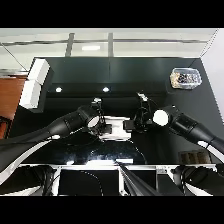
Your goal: Fold the box and place the chain.
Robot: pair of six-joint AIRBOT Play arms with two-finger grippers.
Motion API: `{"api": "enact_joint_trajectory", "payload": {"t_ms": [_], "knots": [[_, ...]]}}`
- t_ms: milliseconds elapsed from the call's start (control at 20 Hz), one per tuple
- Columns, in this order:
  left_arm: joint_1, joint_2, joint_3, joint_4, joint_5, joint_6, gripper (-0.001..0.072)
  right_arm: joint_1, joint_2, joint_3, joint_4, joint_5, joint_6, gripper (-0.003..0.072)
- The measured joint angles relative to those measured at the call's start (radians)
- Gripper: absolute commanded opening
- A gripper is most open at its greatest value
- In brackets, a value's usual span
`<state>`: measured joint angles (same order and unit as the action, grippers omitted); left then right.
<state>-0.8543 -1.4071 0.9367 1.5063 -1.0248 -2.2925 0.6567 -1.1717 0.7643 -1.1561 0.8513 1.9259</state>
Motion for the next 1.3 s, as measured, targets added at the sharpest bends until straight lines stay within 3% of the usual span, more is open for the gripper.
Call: {"api": "enact_joint_trajectory", "payload": {"t_ms": [350,500,600,650,1050,1300], "knots": [[0.000,0.000,0.000,0.000,-0.001,0.001,0.0028,0.136,-0.039,0.056,-0.264,0.011,0.267,0.0440],[0.000,0.000,0.000,0.000,-0.001,0.001,0.0027,0.171,-0.047,0.061,-0.324,0.041,0.318,0.0359],[0.000,0.000,0.000,0.000,-0.001,0.001,0.0028,0.188,-0.049,0.063,-0.346,0.053,0.335,0.0357],[0.000,0.000,0.000,0.000,-0.001,0.001,0.0028,0.194,-0.051,0.063,-0.354,0.056,0.341,0.0318],[0.000,0.000,0.000,0.000,-0.001,0.000,0.0028,0.207,-0.092,0.072,-0.365,0.077,0.403,0.0318],[0.000,0.000,0.000,0.000,-0.001,-0.002,0.0028,0.205,-0.145,0.137,-0.343,0.145,0.437,0.0317]]}}
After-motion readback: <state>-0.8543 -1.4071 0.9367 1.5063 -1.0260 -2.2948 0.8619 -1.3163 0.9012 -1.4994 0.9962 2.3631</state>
